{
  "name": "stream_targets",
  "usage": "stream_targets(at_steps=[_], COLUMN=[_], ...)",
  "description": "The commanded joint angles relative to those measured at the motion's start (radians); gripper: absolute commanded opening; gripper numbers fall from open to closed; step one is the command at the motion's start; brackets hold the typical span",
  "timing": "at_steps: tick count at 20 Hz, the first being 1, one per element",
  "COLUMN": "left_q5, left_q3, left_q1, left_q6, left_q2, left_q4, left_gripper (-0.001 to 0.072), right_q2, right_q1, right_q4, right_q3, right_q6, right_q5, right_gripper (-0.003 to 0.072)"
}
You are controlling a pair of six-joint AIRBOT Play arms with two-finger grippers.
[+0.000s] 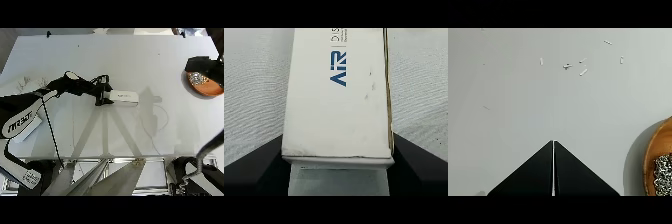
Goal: Fold the box and place the chain.
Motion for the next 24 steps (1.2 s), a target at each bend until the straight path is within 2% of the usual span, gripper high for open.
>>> stream_targets(at_steps=[1,4,8,11,15,19,22,24], left_q5=[0.0,-0.007,-0.001,0.068,0.36,0.638,0.856,0.937], left_q3=[0.0,0.0,0.0,0.0,0.0,0.0,0.0,0.001], left_q1=[0.0,0.0,0.001,0.001,0.012,0.064,0.129,0.179], left_q6=[0.0,-0.002,-0.033,-0.119,-0.294,-0.415,-0.545,-0.579], left_q2=[0.002,0.028,0.131,0.222,0.35,0.461,0.509,0.522], left_q4=[-0.013,-0.06,-0.068,-0.067,-0.067,-0.067,-0.067,-0.067], left_gripper=[0.0013,0.0011,0.001,0.001,0.001,0.0011,0.0011,0.0011], right_q2=[0.001,0.001,0.001,0.001,0.001,0.001,0.001,0.001], right_q1=[-0.019,-0.019,-0.019,-0.019,-0.019,-0.019,-0.019,-0.019], right_q4=[-0.001,-0.001,-0.001,-0.001,-0.001,-0.001,-0.001,-0.001], right_q3=[0.001,0.001,0.001,0.001,0.001,0.001,0.001,0.001], right_q6=[0.0,0.0,0.0,0.0,0.0,0.0,0.0,0.0], right_q5=[0.019,0.019,0.018,0.018,0.018,0.017,0.017,0.017], right_gripper=[0.0009,0.0009,0.0009,0.0009,0.0009,0.0009,0.0009,0.0009])
